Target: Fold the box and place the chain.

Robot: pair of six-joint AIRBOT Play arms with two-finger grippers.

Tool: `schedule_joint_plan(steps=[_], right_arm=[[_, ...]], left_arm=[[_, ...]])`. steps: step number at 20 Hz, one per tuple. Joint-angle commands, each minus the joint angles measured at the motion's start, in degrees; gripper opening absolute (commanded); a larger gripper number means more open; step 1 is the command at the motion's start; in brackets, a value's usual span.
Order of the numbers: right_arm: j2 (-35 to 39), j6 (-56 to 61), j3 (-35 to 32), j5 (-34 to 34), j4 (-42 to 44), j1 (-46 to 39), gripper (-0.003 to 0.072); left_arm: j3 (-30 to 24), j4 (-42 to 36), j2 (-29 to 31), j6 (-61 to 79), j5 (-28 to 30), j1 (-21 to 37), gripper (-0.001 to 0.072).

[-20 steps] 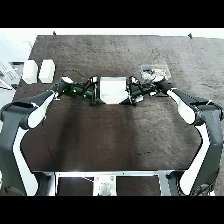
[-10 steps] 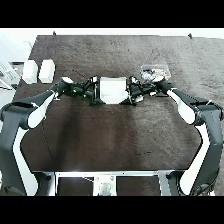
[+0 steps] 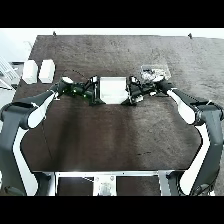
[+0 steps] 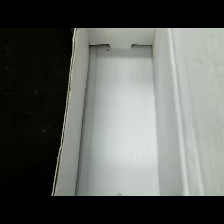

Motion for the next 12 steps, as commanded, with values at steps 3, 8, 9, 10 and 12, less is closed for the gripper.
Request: schedule_joint_plan(steps=[3, 8, 9, 10, 12], right_arm=[[2.64, 7.1, 0.02, 0.28, -7.76, -0.63, 0.072], [7.04, 13.25, 0.02, 0.72, -15.96, -3.61, 0.072], [8.02, 13.92, 0.02, 1.27, -15.87, -4.72, 0.072], [9.16, 14.34, 0.02, 1.66, -15.89, -5.9, 0.072], [11.98, 15.58, 0.02, 1.84, -15.72, -8.35, 0.072]], left_arm=[[-0.02, -0.04, -0.04, 0.02, -0.17, 0.07, 0.053], [-0.02, -0.04, -0.04, 0.02, -0.17, 0.07, 0.053], [-0.02, -0.04, -0.04, 0.0, -0.2, 0.07, 0.053], [-0.02, -0.04, -0.04, 0.02, -0.17, 0.07, 0.053], [-0.02, -0.04, -0.04, 0.02, -0.2, 0.07, 0.053]])
